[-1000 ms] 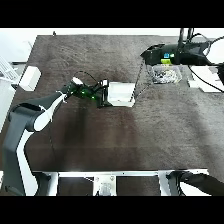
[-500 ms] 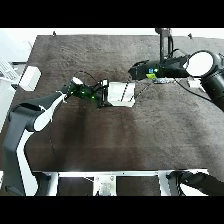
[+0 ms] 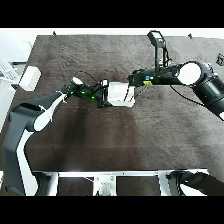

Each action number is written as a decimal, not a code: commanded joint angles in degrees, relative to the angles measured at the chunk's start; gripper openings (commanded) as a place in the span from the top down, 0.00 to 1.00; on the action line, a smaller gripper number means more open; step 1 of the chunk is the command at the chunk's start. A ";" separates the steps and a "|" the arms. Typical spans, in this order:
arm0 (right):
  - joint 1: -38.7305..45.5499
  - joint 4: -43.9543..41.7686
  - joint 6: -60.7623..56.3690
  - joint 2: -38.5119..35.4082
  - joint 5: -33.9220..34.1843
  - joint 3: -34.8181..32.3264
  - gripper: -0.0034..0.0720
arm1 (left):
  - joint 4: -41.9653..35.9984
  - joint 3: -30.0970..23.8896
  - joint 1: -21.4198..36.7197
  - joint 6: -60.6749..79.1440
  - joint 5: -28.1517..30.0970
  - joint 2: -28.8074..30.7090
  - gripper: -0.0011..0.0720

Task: Fold the box and place the chain.

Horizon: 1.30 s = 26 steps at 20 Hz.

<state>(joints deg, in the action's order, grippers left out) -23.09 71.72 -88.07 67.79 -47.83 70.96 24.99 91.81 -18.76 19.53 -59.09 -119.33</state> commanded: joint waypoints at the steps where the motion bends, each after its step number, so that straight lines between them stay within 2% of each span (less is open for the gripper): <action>1: -1.90 0.92 -1.86 -0.07 1.81 -1.66 0.94 | 0.00 0.00 0.02 0.02 0.02 0.02 0.27; 7: -3.19 -0.61 -3.45 2.43 16.20 -10.23 0.94 | -0.02 0.00 0.02 0.02 0.02 0.00 0.27; 17: -2.75 -3.58 -3.41 18.62 25.33 -10.69 0.93 | -0.02 0.00 0.02 0.02 0.02 0.00 0.27; 18: -2.40 -3.61 -3.43 18.71 25.29 -10.67 0.73 | -0.02 -0.02 0.02 0.02 0.02 0.00 0.27; 19: -2.01 -3.58 -3.39 18.27 25.27 -10.67 0.38 | -0.02 -0.02 0.02 0.02 0.07 0.00 0.27; 20: -1.73 -3.52 -3.17 17.35 24.83 -10.67 0.33 | -0.02 -0.02 0.02 0.02 0.02 0.02 0.27; 23: 0.15 -3.08 -2.93 12.13 21.88 -10.67 0.34 | -0.02 0.00 0.02 0.02 0.00 0.02 0.27; 25: 2.91 1.31 -2.97 8.13 18.08 -10.71 0.32 | -0.02 -0.02 0.02 0.02 0.00 0.00 0.27; 26: 5.16 3.43 -2.97 6.67 16.28 -10.75 0.22 | -0.02 0.00 0.02 0.02 0.00 0.00 0.27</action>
<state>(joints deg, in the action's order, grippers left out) -21.54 70.41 -91.18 78.56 -27.00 60.29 24.97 91.81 -18.76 19.55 -59.09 -119.31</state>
